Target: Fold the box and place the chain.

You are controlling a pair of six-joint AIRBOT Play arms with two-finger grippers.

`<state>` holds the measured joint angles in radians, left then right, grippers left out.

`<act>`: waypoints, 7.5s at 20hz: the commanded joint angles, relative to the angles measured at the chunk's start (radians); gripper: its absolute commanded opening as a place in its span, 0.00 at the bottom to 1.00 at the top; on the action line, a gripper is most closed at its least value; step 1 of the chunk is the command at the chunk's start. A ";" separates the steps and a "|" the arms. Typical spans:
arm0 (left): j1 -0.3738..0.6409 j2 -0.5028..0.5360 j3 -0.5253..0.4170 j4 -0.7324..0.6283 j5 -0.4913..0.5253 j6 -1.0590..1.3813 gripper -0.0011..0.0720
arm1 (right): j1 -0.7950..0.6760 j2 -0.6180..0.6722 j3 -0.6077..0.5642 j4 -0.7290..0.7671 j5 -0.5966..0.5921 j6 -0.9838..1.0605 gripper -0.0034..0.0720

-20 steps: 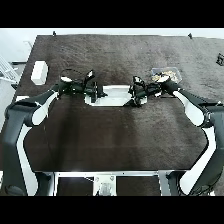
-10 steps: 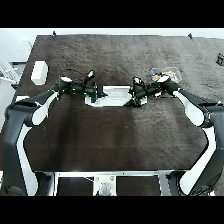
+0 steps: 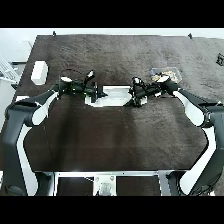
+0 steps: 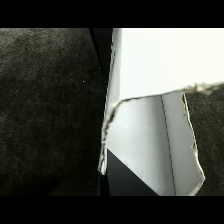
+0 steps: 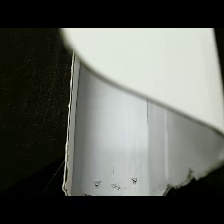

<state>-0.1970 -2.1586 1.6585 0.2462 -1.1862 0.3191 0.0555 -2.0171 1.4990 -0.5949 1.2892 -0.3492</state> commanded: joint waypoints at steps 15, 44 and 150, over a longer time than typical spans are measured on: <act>0.001 0.000 0.000 0.000 -0.002 0.000 0.04 | -0.001 0.000 0.000 0.000 0.009 0.001 0.73; 0.154 0.224 0.008 -0.089 -0.397 -0.085 0.03 | -0.001 0.000 0.000 0.001 0.009 0.001 0.73; -0.096 0.415 -0.346 0.452 0.348 -0.154 0.75 | -0.001 0.000 0.000 0.000 0.009 0.001 0.73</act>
<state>-0.2932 -1.7351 1.3117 0.7204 -0.8310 0.1658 0.0536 -2.0171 1.4990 -0.5945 1.2980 -0.3489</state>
